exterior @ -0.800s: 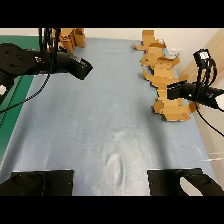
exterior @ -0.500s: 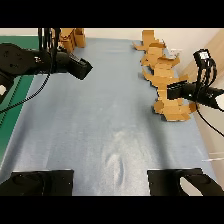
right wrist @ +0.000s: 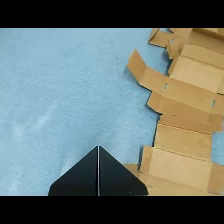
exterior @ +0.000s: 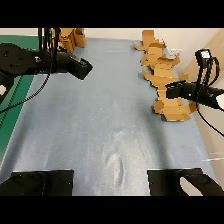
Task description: Fold the box.
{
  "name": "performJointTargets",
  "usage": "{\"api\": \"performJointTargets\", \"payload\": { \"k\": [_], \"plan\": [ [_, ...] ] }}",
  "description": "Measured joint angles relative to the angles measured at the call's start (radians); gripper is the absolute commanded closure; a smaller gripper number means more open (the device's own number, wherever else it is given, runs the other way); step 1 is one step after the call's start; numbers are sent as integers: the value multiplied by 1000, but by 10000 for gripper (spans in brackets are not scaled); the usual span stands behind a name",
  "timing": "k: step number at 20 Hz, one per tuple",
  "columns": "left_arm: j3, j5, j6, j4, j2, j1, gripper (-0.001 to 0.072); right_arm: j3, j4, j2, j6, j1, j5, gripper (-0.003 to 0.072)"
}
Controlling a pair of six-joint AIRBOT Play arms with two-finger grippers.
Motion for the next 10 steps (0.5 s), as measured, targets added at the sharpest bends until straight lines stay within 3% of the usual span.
{"api": "performJointTargets", "payload": {
  "k": [10],
  "plan": [
    [0, 2, -10, -172, -10, 0, 9, 1, 204, 1, 0, 0, 40, 677]
  ]
}}
